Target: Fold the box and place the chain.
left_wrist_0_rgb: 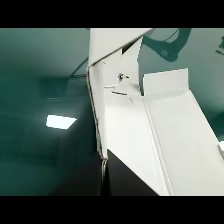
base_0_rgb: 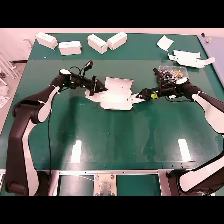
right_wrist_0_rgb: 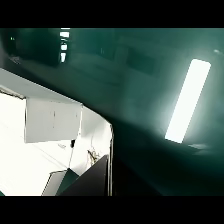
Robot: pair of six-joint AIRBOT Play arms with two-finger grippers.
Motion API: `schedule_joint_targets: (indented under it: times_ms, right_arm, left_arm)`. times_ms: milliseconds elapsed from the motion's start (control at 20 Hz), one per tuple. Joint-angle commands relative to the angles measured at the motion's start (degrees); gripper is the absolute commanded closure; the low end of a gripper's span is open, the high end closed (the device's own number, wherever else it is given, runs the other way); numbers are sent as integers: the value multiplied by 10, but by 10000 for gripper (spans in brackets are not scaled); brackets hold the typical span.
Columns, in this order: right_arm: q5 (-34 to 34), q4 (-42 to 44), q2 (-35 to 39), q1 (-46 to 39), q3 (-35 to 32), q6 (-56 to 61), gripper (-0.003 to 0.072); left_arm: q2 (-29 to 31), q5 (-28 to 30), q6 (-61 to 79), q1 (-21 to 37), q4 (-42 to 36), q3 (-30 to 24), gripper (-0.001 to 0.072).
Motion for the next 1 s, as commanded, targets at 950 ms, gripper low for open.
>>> schedule_joint_targets:
  times_ms: [950]
  right_arm:
    - [-4, 0, 0, 0, 0, 3, 682]
  left_arm:
    - [-10, 2, 27, -3, 17, 0, 690]
